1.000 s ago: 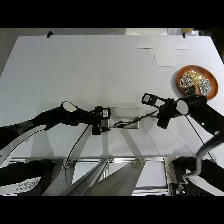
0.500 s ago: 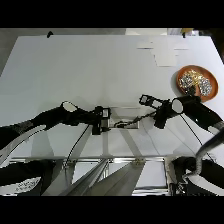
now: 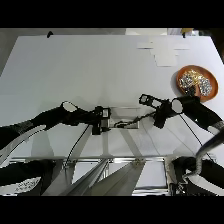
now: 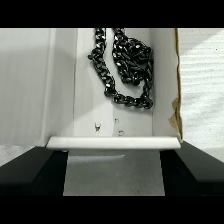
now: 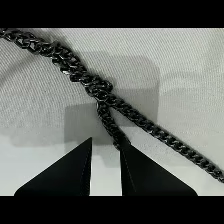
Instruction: Fold the box and place the chain.
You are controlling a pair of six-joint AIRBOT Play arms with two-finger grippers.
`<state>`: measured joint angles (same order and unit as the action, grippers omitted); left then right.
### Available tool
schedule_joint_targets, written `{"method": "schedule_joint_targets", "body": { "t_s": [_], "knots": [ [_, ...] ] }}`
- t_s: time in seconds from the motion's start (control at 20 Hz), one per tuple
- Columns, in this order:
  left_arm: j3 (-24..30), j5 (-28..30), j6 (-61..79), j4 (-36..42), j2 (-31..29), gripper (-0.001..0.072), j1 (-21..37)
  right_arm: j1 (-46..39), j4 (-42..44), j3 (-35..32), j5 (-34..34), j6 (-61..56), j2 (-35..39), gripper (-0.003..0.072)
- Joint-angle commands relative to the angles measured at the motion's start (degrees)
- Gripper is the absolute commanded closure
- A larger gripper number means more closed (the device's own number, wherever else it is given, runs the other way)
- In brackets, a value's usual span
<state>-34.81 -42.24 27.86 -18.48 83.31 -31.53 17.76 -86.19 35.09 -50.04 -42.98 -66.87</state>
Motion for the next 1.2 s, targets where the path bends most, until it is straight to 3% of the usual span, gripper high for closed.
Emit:
{"method": "schedule_joint_targets", "body": {
  "t_s": [0.0, 0.5, 0.85, 0.95, 1.0, 1.15],
  "knots": [
    [0.0, 0.0, 0.0, 0.0, 0.0, 0.0573, 0.0, 0.0, -1.5, 0.1, -1.3, 0.0, 1.4, 0.0487],
    [0.0, 0.0, 0.0, 0.0, 0.0, 0.0573, 0.0, 0.0, -0.5, 0.1, 2.9, 0.5, 1.4, 0.0511],
    [0.0, 0.0, 0.0, 0.0, 0.0, 0.0573, 0.0, 0.0, 0.7, 0.1, 0.7, 0.4, -2.6, 0.0512],
    [0.0, 0.0, 0.0, 0.0, 0.0, 0.0573, 0.0, 0.0, 0.7, 0.1, 1.6, 0.4, -2.6, 0.0554],
    [0.0, 0.0, 0.0, 0.0, 0.0, 0.0573, 0.0, 0.0, 0.8, 0.1, 1.6, 0.4, -2.6, 0.0642],
    [0.0, 0.0, 0.0, 0.0, 0.0, 0.0573, 0.0, 0.0, 0.7, 0.1, -0.9, -0.5, -2.0, 0.0666]
  ]
}}
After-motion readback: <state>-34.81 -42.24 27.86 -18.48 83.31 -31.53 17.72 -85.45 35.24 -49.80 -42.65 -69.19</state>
